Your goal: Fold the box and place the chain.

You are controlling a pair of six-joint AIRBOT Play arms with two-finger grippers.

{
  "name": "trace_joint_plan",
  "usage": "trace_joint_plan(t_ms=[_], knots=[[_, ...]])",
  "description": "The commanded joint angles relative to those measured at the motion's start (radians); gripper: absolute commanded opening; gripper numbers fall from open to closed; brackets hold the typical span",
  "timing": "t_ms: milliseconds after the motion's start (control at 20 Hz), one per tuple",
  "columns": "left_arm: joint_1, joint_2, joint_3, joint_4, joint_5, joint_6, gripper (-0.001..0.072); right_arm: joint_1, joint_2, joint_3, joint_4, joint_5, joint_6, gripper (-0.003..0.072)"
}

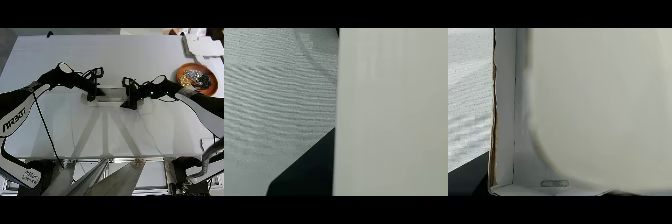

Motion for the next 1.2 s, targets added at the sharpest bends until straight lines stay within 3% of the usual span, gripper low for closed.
trace_joint_plan(t_ms=[0, 200, 250, 350, 450, 650, 900, 1000, 1150], knots=[[0.001, 0.0, 0.0, 0.0, 0.0, 0.0, 0.0013, 0.001, 0.0, 0.0, 0.0, 0.0, 0.0, 0.0514], [0.001, 0.0, 0.0, 0.0, 0.0, 0.0, 0.0015, 0.001, 0.0, 0.0, 0.0, 0.0, 0.0, 0.0514], [0.002, 0.0, 0.0, -0.003, 0.001, 0.0, 0.0043, 0.001, 0.0, 0.0, 0.0, 0.0, 0.0, 0.0514], [0.005, 0.002, 0.0, -0.006, 0.001, 0.0, 0.0175, 0.001, 0.0, 0.0, 0.0, 0.0, 0.0, 0.0514], [0.005, 0.008, 0.0, -0.006, -0.003, 0.0, 0.0232, 0.001, 0.0, 0.0, 0.0, 0.0, 0.0, 0.0514], [0.044, 0.067, 0.0, -0.005, -0.047, -0.001, 0.0232, 0.001, 0.0, 0.0, 0.0, 0.001, 0.0, 0.0514], [0.195, 0.145, 0.0, 0.0, -0.285, -0.005, 0.0203, 0.001, 0.0, 0.0, 0.001, 0.001, 0.0, 0.0514], [0.239, 0.17, 0.0, 0.001, -0.381, -0.031, 0.0013, 0.001, 0.0, 0.0, 0.001, 0.001, 0.0, 0.0514], [0.235, 0.198, -0.013, -0.018, -0.533, -0.037, 0.0004, 0.001, 0.0, 0.0, 0.001, 0.001, 0.0, 0.0514]])
